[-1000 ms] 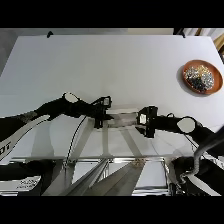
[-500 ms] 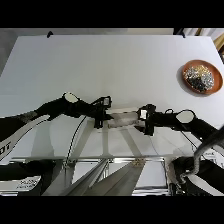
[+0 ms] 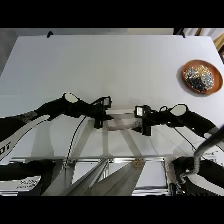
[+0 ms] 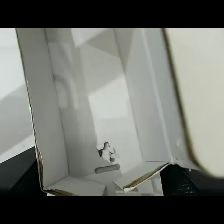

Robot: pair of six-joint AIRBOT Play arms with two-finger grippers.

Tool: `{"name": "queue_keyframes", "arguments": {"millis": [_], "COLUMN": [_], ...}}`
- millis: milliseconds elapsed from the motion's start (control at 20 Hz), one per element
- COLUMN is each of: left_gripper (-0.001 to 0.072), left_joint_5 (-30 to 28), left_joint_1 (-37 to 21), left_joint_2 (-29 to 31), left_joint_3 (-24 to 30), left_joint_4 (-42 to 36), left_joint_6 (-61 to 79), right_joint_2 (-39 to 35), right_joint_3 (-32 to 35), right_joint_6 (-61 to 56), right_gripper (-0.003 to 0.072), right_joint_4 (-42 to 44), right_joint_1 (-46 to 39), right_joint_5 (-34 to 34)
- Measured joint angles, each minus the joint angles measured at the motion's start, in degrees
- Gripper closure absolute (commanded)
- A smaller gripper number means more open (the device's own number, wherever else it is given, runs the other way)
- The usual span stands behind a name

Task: Fold the box and place the chain.

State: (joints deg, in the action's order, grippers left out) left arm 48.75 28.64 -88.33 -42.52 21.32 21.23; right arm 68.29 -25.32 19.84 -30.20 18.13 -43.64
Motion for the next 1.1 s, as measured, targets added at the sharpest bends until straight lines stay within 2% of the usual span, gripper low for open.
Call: {"name": "queue_keyframes", "arguments": {"millis": [100,150,350,400,700,800,1000,1050,1100], "left_gripper": [0.0698,0.0698,0.0698,0.0698,0.0698,0.0698,0.0698,0.0698,0.0698], "left_joint_5": [0.00,0.00,0.00,0.00,-0.02,-0.04,-0.04,-0.07,-0.07], "left_joint_1": [0.00,0.00,0.02,0.02,0.02,0.02,0.02,0.02,0.02], "left_joint_2": [0.00,0.00,-0.02,0.00,-0.02,-0.02,-0.02,-0.02,-0.02], "left_joint_3": [0.00,0.00,0.00,0.00,0.00,0.00,0.00,0.00,0.00], "left_joint_4": [0.00,0.00,0.00,0.00,-0.04,-0.04,-0.07,-0.07,-0.07], "left_joint_6": [0.00,0.00,0.00,0.00,0.00,-0.02,-0.04,-0.02,-0.04], "right_joint_2": [0.76,1.07,1.73,1.81,2.71,2.97,3.19,3.23,3.23], "right_joint_3": [-0.09,-0.13,-0.17,-0.17,-0.20,-0.20,-0.20,-0.20,-0.20], "right_joint_6": [0.13,0.15,0.15,0.13,0.15,0.17,0.15,0.15,0.15], "right_gripper": [0.0051,0.0112,0.0187,0.0226,0.0233,0.0283,0.0266,0.0197,0.0164], "right_joint_4": [-0.72,-0.98,-1.38,-1.36,-1.07,-1.05,-1.03,-1.03,-1.03], "right_joint_1": [-0.13,-0.31,-1.51,-1.66,-2.01,-2.03,-2.01,-2.01,-2.01], "right_joint_5": [-0.83,-1.09,-1.86,-1.92,-1.55,-1.38,-1.05,-1.01,-0.90]}}
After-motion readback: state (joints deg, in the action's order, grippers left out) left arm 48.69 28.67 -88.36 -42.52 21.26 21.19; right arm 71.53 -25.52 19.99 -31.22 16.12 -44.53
